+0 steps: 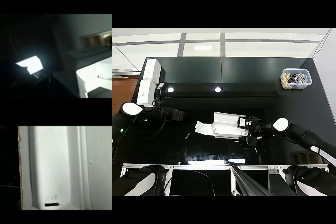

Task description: Fold the box and place the chain.

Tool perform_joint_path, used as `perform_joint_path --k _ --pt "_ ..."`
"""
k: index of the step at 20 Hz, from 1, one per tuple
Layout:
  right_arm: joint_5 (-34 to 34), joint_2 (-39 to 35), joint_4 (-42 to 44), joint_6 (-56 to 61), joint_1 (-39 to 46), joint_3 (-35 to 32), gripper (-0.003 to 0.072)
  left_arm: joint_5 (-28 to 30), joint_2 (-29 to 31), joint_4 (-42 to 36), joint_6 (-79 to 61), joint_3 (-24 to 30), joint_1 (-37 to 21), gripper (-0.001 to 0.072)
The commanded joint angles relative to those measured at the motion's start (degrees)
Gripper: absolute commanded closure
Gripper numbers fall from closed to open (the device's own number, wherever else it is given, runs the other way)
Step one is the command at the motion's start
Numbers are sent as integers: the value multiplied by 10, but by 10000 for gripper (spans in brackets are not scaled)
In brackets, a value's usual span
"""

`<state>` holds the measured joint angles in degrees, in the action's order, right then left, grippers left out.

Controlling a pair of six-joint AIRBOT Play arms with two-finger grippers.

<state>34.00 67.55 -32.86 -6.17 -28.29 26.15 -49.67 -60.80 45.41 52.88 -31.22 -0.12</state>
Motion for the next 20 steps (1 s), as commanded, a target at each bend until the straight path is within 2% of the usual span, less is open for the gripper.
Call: perform_joint_path --k 1,3,6,10,12,13,14,15,16,17,20 --pt "1 0 0 0 0 0 261 -111 -84 -19 106 4 -20 683" --pt "1 0 0 0 0 0 261 -136 -141 -42 90 4 -1 684" --pt "1 0 0 0 0 0 261 -120 -196 -94 76 4 40 683" --pt "1 0 -1 0 0 0 261 -119 -212 -149 25 -7 101 662" --pt "1 1 -2 0 0 0 261 -121 -208 -148 10 -17 115 524" --pt "1 1 -2 0 0 0 261 -122 -201 -148 8 -20 115 484" --pt "1 1 -2 0 0 0 261 -121 -193 -146 8 -22 111 374" --pt "1 1 -2 0 0 0 261 -123 -184 -142 7 -24 105 199" --pt "1 1 -2 0 0 0 261 -124 -176 -141 7 -24 99 70" --pt "1 1 -2 0 0 0 261 -127 -168 -141 7 -24 95 21" --pt "1 1 -2 0 0 0 261 -128 -146 -139 6 -28 94 19"
